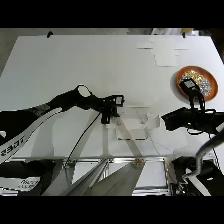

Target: Fold the box and place the chain.

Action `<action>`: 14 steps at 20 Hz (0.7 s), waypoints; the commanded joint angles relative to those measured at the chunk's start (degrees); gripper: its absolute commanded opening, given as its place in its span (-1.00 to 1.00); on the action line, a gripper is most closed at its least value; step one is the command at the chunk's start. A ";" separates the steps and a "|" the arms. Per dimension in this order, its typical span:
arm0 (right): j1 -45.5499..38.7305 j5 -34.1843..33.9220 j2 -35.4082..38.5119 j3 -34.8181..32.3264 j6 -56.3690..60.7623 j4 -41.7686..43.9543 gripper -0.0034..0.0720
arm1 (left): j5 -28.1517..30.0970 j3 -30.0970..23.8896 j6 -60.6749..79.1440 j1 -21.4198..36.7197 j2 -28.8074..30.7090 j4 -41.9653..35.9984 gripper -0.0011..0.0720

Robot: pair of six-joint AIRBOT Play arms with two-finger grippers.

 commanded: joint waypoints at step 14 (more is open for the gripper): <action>0.04 0.00 0.04 0.04 -0.35 -0.39 -0.07 | 0.68 0.07 -0.07 -0.24 -1.27 0.13 -0.94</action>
